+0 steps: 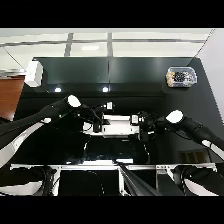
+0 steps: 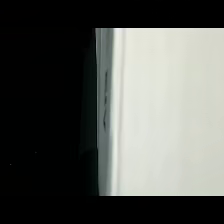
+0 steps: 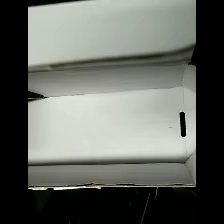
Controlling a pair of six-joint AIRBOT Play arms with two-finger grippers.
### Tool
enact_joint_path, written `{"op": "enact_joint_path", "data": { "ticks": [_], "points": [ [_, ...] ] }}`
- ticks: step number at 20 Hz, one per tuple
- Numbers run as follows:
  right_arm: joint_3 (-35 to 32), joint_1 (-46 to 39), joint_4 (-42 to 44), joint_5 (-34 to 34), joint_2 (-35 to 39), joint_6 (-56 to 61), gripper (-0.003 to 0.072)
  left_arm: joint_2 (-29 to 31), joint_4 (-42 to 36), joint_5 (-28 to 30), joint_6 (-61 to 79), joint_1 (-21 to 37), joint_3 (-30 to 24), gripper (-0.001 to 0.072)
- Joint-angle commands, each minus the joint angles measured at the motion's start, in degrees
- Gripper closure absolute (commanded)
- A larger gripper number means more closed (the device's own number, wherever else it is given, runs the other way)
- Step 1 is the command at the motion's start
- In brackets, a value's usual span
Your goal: Fold the box and place the chain.
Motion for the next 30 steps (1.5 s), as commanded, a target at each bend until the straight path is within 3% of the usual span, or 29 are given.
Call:
{"op": "enact_joint_path", "data": {
  "ticks": [1,7,30],
  "points": [
    [0.04,-0.09,0.31,0.2,-1.38,-1.27,0.0011,0.0,-0.04,0.11,-0.11,0.02,-0.02,0.0682],
    [0.07,-3.96,1.64,4.57,-1.55,-0.26,0.0011,0.0,-0.04,0.11,-0.11,0.02,-0.02,0.0682],
    [0.59,-1.03,0.07,0.61,-3.52,3.13,0.0011,0.0,-0.44,-0.13,-0.15,0.0,-0.02,0.0682]
  ]
}}
